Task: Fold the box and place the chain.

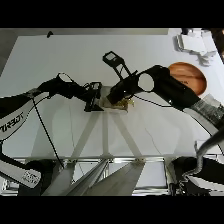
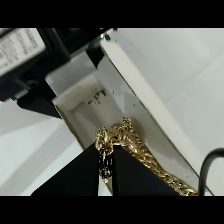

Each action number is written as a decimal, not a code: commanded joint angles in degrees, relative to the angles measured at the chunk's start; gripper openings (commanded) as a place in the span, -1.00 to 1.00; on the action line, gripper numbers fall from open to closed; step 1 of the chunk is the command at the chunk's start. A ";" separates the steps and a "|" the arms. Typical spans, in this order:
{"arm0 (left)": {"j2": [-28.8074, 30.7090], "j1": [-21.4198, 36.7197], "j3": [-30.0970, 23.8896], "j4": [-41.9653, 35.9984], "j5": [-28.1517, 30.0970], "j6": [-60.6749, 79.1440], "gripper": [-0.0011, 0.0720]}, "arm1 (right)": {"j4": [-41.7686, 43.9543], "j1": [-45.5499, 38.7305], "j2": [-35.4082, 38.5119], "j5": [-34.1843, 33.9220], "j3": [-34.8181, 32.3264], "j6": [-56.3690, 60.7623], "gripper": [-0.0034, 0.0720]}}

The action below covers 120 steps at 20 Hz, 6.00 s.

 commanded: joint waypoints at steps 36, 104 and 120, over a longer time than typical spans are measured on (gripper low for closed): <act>0.00 0.02 0.00 0.02 0.00 0.00 -0.26 | 43.39 -26.32 -8.96 -0.90 -18.75 -104.72 -0.89; 0.00 0.04 0.00 0.02 0.00 0.00 -0.26 | 28.96 -5.84 2.75 -8.98 -11.41 -58.58 -0.03; 0.00 0.04 0.00 0.02 0.00 0.00 -0.26 | 28.65 -5.03 0.96 -12.70 -13.55 -54.14 -0.03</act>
